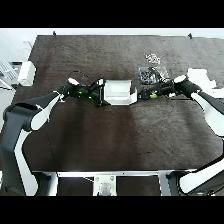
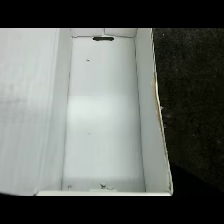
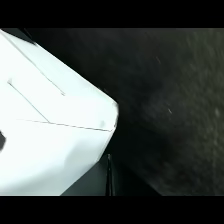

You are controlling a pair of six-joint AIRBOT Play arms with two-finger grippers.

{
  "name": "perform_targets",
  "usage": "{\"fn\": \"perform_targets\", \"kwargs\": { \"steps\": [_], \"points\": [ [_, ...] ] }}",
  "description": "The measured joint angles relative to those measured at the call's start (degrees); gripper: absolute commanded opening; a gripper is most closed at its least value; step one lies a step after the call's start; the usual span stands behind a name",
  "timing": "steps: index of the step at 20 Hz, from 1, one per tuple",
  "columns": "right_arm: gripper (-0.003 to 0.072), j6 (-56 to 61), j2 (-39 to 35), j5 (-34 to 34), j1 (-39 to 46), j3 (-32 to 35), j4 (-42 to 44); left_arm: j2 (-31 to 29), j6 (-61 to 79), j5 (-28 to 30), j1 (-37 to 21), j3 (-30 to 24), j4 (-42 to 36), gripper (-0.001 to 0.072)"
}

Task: Fold the box and place the chain.

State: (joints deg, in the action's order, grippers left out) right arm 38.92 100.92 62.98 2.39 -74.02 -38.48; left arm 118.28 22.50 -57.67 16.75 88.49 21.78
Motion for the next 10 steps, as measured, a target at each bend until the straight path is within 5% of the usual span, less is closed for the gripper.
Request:
{"fn": "perform_targets", "kwargs": {
  "steps": [1,3,5,7,10],
  "points": [
    [0.0017,0.0,-0.5,0.1,-0.2,0.0,0.0,0.0,0.0,0.0,0.0,0.0,0.0,0.0289],
    [0.0158,0.7,-1.4,0.5,-0.6,-0.2,0.3,0.0,0.0,0.0,0.0,0.0,0.0,0.0289],
    [0.0161,1.1,-1.7,0.9,-0.9,-0.2,0.3,0.0,0.0,0.0,0.0,0.0,0.0,0.0289],
    [0.0314,1.3,-2.1,1.3,-1.4,-0.3,0.5,0.0,0.0,0.0,0.0,0.0,0.0,0.0289],
    [0.0350,1.5,-2.2,1.6,-2.1,-0.3,0.5,0.0,0.0,0.0,0.0,0.0,0.0,0.0289]
  ]
}}
